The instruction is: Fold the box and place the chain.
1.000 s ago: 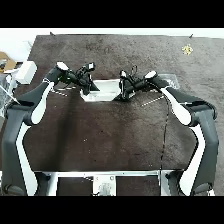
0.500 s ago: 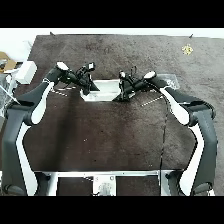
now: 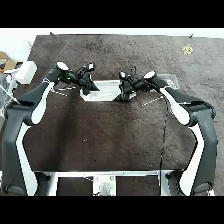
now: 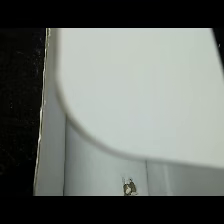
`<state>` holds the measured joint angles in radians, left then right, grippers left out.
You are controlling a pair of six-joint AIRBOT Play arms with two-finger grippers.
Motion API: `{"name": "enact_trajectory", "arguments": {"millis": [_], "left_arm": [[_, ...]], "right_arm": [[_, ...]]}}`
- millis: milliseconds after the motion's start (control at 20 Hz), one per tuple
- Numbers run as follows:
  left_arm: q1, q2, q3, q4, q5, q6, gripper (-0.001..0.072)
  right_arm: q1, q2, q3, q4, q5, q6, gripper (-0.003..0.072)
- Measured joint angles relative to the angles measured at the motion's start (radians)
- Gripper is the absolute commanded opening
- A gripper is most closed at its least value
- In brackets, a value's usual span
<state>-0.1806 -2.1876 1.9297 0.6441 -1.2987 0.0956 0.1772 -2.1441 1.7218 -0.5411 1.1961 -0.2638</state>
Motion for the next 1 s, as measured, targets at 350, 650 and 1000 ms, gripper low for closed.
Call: {"name": "enact_trajectory", "arguments": {"millis": [350,650,1000], "left_arm": [[0.0,0.0,0.0,0.0,0.0,0.0,0.0013],[0.0,0.0,0.0,0.0,0.0,0.0,0.0013],[0.0,0.0,0.0,0.0,0.001,0.0,0.0013]], "right_arm": [[0.0,0.0,0.0,-0.017,-0.013,-0.002,0.0446],[0.0,0.0,0.0,-0.021,-0.029,-0.002,0.0446],[0.001,0.0,0.0,-0.021,-0.035,-0.002,0.0446]]}}
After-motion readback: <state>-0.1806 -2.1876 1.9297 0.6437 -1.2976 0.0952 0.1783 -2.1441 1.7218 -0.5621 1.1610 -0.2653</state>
